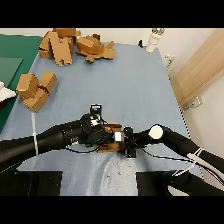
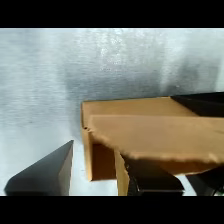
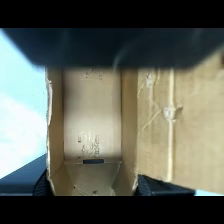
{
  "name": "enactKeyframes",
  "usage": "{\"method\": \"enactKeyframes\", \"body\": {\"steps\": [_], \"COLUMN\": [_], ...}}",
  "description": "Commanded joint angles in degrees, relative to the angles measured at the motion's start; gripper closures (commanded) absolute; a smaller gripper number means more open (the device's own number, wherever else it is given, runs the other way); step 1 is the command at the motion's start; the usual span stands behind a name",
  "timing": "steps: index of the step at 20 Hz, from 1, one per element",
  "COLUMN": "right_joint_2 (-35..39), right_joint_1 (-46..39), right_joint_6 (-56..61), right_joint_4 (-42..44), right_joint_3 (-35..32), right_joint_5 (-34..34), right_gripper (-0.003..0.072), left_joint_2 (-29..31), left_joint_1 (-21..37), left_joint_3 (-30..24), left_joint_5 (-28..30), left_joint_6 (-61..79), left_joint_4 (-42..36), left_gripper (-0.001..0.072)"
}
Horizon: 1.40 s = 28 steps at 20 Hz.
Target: Fold the box.
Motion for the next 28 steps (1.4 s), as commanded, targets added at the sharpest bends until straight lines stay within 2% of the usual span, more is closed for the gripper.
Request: {"method": "enactKeyframes", "body": {"steps": [1,4,8,11,12,13,14,16,19,21,22,23,24,26,27,28], "right_joint_2": [-0.02,-0.02,-0.02,-0.02,-0.02,-0.02,-0.02,-0.02,-0.02,-0.02,-0.02,-0.02,-0.02,-0.02,-0.02,-0.02], "right_joint_1": [-0.02,-0.02,-0.02,-0.02,-0.02,-0.02,-0.02,-0.02,-0.02,-0.02,-0.02,-0.02,-0.02,-0.02,-0.02,-0.02], "right_joint_6": [0.13,0.13,0.13,0.13,0.13,0.13,0.13,0.13,0.13,0.13,0.13,0.13,0.13,0.13,0.13,0.13], "right_joint_4": [0.02,0.02,0.02,0.00,0.02,0.02,0.02,0.00,0.02,0.00,0.00,0.00,0.00,0.00,0.00,0.00], "right_joint_3": [0.00,0.00,0.00,0.00,0.00,0.00,0.00,0.00,0.00,0.00,0.00,0.00,0.00,0.00,0.00,0.00], "right_joint_5": [0.04,0.04,0.02,0.02,0.02,0.02,0.04,0.04,0.02,0.02,0.02,0.02,0.04,0.02,0.02,0.04], "right_gripper": [0.0124,0.0124,0.0124,0.0124,0.0124,0.0124,0.0124,0.0124,0.0124,0.0124,0.0124,0.0124,0.0124,0.0124,0.0123,0.0124], "left_joint_2": [2.12,4.35,7.45,8.92,9.18,9.25,9.25,9.25,9.22,8.52,7.50,6.05,4.44,1.95,1.11,0.46], "left_joint_1": [0.04,0.04,0.04,0.04,0.07,0.09,0.76,4.50,16.09,28.87,36.54,43.58,50.38,59.89,62.79,64.06], "left_joint_3": [0.02,0.02,0.02,0.02,0.02,0.02,0.00,-0.24,-1.25,-2.54,-3.10,-3.17,-3.17,-3.17,-3.17,-3.17], "left_joint_5": [-4.11,-7.54,-6.99,-14.80,-18.78,-22.49,-24.52,-20.87,-4.57,7.39,12.52,15.19,15.13,7.69,2.67,-1.18], "left_joint_6": [-0.81,-1.38,-2.01,-2.10,-0.79,2.16,6.64,16.39,38.34,62.88,78.09,91.23,105.98,133.50,143.77,149.72], "left_joint_4": [2.08,3.63,5.77,9.62,11.45,13.33,14.62,14.69,11.50,-0.11,-10.23,-22.01,-36.39,-60.26,-68.87,-74.05], "left_gripper": [0.0339,0.0339,0.0351,0.0361,0.0544,0.0693,0.0694,0.0695,0.0695,0.0695,0.0695,0.0694,0.0694,0.0694,0.0694,0.0694]}}
